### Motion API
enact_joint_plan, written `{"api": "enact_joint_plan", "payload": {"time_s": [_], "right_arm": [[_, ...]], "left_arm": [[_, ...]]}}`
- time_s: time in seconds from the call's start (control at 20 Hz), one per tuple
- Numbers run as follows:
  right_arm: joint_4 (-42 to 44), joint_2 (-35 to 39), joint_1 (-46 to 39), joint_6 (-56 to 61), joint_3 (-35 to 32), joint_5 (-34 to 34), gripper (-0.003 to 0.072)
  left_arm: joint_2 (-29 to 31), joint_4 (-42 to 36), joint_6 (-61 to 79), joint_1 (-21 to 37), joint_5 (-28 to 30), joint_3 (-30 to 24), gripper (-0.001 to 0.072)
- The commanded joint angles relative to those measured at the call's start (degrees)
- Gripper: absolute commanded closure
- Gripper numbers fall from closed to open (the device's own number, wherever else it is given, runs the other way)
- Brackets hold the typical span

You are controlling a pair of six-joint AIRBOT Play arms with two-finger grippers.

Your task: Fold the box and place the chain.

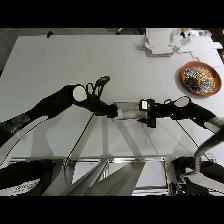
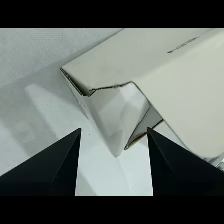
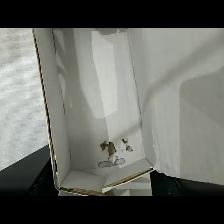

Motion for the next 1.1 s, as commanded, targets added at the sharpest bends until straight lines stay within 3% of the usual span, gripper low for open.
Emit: {"api": "enact_joint_plan", "payload": {"time_s": [0.0,0.1,0.2,0.5,0.55,0.65,0.7,0.85,1.05], "right_arm": [[0.0,0.0,0.0,0.0,0.0,0.0,0.0283],[0.0,0.0,0.0,0.0,0.0,0.0,0.0283],[0.0,0.0,0.0,0.0,0.0,0.0,0.0283],[0.0,0.0,0.0,0.0,0.0,0.0,0.0283],[0.0,0.0,0.0,0.0,0.0,0.0,0.0283],[0.0,0.0,0.0,0.0,0.0,0.0,0.0283],[0.0,0.0,0.0,0.0,0.0,0.0,0.0283],[0.0,0.0,0.0,0.0,0.0,0.0,0.0283],[0.0,0.0,0.0,0.0,0.0,0.0,0.0283]], "left_arm": [[0.0,1.2,-1.4,-0.3,1.1,0.3,0.0298],[0.1,1.6,-1.4,-0.2,1.1,0.3,0.0479],[0.1,2.8,-1.4,-0.3,1.1,0.3,0.0575],[0.1,3.4,-4.6,-0.2,-2.1,5.3,0.0549],[0.1,3.7,-4.6,-0.2,-2.4,6.2,0.0482],[0.1,3.7,-5.3,-0.2,-4.3,7.6,0.0227],[0.1,4.1,-6.5,-0.1,-5.4,8.2,0.0152],[0.0,8.1,-12.5,0.3,-7.5,11.4,0.0149],[-0.4,13.6,-23.1,0.1,-5.8,13.2,0.0153]]}}
